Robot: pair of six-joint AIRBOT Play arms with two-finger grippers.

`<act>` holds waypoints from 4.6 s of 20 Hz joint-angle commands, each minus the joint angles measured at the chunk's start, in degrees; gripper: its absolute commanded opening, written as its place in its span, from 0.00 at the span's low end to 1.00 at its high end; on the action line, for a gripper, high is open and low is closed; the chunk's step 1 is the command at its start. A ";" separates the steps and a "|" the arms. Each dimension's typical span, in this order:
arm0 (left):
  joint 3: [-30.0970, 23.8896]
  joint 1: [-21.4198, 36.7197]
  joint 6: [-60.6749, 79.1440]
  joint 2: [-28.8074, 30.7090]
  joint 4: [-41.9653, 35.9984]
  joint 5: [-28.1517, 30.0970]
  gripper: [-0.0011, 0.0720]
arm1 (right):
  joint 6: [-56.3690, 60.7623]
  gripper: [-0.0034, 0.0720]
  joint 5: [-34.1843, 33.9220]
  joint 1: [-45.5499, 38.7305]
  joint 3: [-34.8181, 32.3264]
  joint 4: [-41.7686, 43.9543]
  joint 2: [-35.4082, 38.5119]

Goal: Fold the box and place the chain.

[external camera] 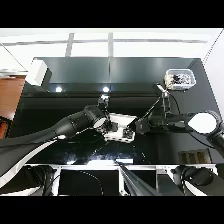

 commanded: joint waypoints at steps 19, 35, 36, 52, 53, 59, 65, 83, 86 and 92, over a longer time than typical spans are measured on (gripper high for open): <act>0.04 -0.02 -0.02 -0.02 0.00 0.55 0.06 | 13.27 0.98 -21.68 -28.17 17.70 -28.74 -38.14; 0.04 0.04 0.00 -0.02 0.09 0.52 0.06 | 1.86 0.11 -6.03 -29.49 29.18 -24.94 -35.74; 0.04 0.04 0.00 -0.02 0.09 0.50 0.06 | -0.04 0.11 -4.48 -29.51 29.18 -25.46 -32.24; 0.04 0.02 0.00 -0.02 0.46 0.46 0.06 | -11.69 0.11 27.41 -19.21 18.75 -3.52 3.15; 0.04 0.02 0.00 -0.02 0.48 0.46 0.06 | -11.65 0.11 26.29 -16.81 17.40 -2.71 3.15; 0.04 0.04 0.02 -0.02 0.48 0.48 0.06 | -11.63 0.11 15.30 -4.09 12.35 6.64 3.13; 0.04 0.04 0.28 -0.02 0.48 0.44 0.06 | -11.41 0.11 8.33 0.42 10.19 6.54 1.57; 0.04 0.09 0.85 -0.02 0.48 0.35 0.06 | -15.50 0.11 -2.86 -2.49 4.87 16.81 1.18; 0.04 0.09 0.85 -0.02 0.48 0.33 0.06 | -15.45 0.11 -0.74 -5.53 6.43 17.42 1.18; 0.04 0.09 0.87 -0.02 0.48 0.33 0.06 | -15.19 0.11 -0.26 -5.66 6.40 16.94 1.11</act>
